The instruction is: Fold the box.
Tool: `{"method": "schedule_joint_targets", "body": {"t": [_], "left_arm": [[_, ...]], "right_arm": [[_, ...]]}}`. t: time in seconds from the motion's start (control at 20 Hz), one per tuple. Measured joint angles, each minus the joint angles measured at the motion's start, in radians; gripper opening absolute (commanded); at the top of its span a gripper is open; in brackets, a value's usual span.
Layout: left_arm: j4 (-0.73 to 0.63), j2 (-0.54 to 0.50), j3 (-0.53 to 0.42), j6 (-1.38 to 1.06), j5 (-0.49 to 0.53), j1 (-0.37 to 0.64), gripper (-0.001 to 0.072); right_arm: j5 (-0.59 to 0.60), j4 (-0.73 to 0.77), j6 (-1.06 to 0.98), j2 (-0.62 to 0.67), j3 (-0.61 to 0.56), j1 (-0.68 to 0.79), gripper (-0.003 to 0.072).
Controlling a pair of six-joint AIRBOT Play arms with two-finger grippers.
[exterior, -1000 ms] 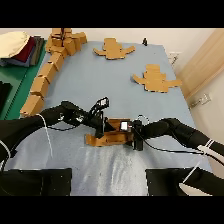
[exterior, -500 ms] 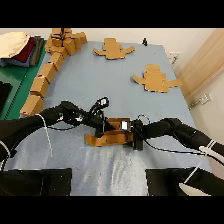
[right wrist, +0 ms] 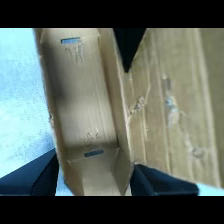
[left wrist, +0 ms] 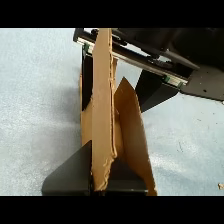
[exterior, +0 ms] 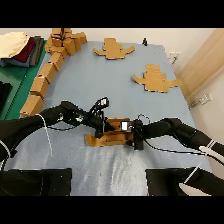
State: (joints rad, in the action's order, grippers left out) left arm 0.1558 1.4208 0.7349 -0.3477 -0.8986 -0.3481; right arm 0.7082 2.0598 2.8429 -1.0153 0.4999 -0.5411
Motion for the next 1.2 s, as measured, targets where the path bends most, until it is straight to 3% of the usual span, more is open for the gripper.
{"method": "schedule_joint_targets", "body": {"t": [1.2], "left_arm": [[0.000,0.000,0.000,0.000,0.001,0.000,0.0014]], "right_arm": [[-0.024,0.017,0.000,-0.026,-0.007,-0.002,0.0584]]}}
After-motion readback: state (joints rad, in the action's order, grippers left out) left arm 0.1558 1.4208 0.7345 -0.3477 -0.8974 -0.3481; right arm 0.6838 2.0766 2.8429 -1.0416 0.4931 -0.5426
